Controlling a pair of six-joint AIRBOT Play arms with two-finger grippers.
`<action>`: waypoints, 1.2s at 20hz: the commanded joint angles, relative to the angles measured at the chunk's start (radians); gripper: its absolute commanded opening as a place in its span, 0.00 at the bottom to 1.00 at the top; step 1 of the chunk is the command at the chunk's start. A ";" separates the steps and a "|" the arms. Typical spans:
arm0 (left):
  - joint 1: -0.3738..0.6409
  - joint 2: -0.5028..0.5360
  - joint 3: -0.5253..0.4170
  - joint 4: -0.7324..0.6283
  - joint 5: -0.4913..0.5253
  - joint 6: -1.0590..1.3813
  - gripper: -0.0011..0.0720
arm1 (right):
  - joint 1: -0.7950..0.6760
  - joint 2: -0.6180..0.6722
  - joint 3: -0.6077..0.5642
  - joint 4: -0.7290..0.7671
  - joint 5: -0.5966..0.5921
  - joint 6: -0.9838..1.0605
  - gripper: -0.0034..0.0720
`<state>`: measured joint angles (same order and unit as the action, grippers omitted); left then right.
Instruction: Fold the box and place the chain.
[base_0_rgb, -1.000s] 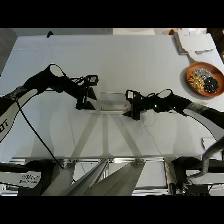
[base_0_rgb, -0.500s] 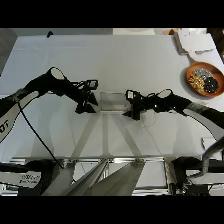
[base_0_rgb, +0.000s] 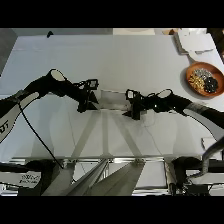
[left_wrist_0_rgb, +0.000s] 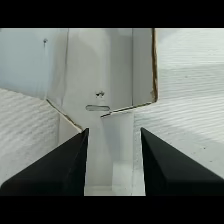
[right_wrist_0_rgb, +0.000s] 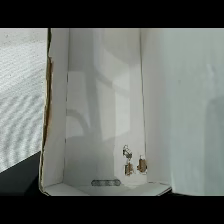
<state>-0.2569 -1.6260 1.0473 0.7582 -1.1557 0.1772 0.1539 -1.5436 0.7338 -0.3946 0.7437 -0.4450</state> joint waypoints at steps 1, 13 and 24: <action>0.000 0.001 -0.001 0.003 -0.021 0.002 0.49 | 0.001 0.000 0.000 -0.001 0.000 -0.001 0.56; 0.000 0.002 -0.001 0.035 0.068 -0.028 0.50 | 0.001 0.000 0.000 -0.001 0.000 -0.001 0.56; 0.000 0.001 -0.001 -0.039 0.029 -0.013 0.49 | 0.001 0.000 0.000 -0.001 0.000 -0.001 0.56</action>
<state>-0.2565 -1.6253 1.0470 0.7246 -1.1160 0.1577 0.1535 -1.5436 0.7338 -0.3962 0.7441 -0.4465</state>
